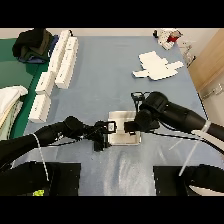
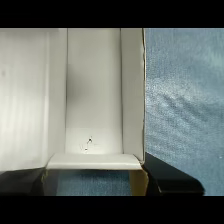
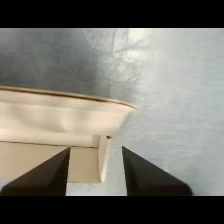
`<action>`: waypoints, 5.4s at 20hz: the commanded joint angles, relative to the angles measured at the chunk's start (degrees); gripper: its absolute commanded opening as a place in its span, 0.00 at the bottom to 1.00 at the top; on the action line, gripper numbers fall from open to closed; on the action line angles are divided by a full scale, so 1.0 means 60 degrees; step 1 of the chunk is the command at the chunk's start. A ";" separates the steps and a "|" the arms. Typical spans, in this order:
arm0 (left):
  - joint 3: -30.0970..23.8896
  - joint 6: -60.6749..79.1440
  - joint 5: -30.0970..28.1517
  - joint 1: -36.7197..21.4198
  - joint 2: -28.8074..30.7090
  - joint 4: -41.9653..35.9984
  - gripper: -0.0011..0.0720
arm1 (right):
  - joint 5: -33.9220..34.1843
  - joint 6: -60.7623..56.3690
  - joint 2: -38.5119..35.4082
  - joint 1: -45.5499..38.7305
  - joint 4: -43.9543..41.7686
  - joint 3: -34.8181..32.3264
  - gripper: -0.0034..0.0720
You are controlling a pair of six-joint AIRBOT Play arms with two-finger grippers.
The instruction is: Fold the box.
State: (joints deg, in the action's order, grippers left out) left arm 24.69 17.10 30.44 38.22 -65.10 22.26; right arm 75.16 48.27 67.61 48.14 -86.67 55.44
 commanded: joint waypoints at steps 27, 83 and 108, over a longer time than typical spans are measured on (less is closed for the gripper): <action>0.0004 -0.0004 -0.0004 0.0004 0.0007 0.0004 0.65 | 0.1268 1.2233 0.2521 -0.5697 -0.9500 -0.0412 0.05; 0.0004 -0.0004 -0.0004 0.0004 0.0007 0.0004 0.65 | -0.6619 0.9395 -0.2871 0.2871 0.2036 -0.4156 0.56; 0.0004 -0.0004 -0.0004 0.0004 0.0007 0.0004 0.65 | -0.6189 1.0295 -0.3253 0.2871 0.2732 -0.4069 0.72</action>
State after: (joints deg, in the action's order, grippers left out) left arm 24.71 16.97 30.22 38.20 -65.10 22.26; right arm 38.30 109.93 48.51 65.39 -70.85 30.89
